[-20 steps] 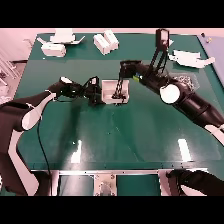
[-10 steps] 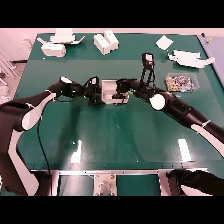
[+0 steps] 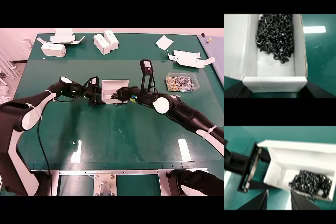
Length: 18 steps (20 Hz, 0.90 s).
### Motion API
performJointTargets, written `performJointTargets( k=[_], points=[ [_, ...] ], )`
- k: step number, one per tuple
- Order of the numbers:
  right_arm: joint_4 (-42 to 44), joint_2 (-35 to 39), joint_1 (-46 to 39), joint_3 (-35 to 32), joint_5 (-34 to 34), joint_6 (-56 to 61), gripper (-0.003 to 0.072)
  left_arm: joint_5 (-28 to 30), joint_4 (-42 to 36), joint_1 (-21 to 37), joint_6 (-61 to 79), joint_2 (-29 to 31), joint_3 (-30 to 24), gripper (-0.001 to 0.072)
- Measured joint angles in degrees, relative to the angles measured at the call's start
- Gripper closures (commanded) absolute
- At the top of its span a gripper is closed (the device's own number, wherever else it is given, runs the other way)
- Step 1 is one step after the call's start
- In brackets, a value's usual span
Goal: Fold the box and place the chain.
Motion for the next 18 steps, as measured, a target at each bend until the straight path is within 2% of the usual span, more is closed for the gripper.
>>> performJointTargets(
  k=[5,11,12,14,18],
  points=[
    [0.04,-0.2,-0.09,-5.38,0.79,1.75,0.0357,0.0,0.0,0.0,0.0,0.0,0.0,0.0193],
    [0.11,-4.28,-0.83,-7.15,0.31,3.08,0.0352,0.0,-0.02,0.0,0.0,0.0,0.0,0.0193],
    [0.07,-4.7,-1.14,-7.21,0.2,3.21,0.0322,0.0,-0.02,0.0,0.0,0.0,0.0,0.0193],
    [0.09,-5.25,-1.9,-7.3,-0.66,3.34,0.0208,0.0,-0.02,0.0,0.0,0.0,0.0,0.0193],
    [1.64,-7.45,-2.84,-7.13,-3.21,3.52,0.0216,0.0,0.0,0.0,0.0,0.0,0.0,0.0193]
  ],
)
